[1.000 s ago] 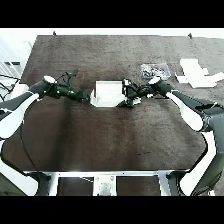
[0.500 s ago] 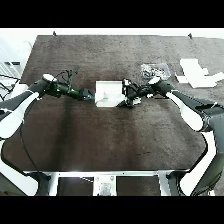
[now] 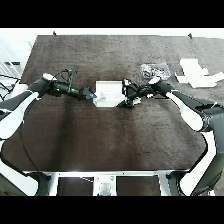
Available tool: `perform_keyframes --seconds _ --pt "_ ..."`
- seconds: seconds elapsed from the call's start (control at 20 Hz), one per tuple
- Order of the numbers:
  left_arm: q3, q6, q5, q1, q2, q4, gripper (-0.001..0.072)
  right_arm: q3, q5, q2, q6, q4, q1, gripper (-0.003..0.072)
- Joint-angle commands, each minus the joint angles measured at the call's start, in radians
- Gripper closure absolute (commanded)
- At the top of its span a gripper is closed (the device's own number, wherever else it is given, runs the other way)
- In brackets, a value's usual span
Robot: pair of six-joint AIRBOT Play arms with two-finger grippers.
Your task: Fold the box and place the chain.
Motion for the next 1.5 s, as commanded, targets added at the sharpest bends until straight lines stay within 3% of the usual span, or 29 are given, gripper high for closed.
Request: perform_keyframes --seconds 0.0,0.65,0.95,1.45 --pt "0.000 -0.004 0.027 0.000 0.021 -0.004 0.0169 0.000 0.000 0.000 0.000 0.000 0.000 0.0126" --pt "0.011 -0.240 0.172 -0.112 0.025 0.134 0.0169 0.000 0.000 0.000 0.000 0.000 0.000 0.0126" --pt "0.101 -0.497 0.176 -0.177 0.029 0.394 0.0169 0.000 0.000 0.000 0.000 0.000 0.000 0.0126" --pt "0.156 -0.746 0.197 -0.250 0.028 0.549 0.0169 0.000 0.000 0.000 0.000 0.000 0.000 0.0126"
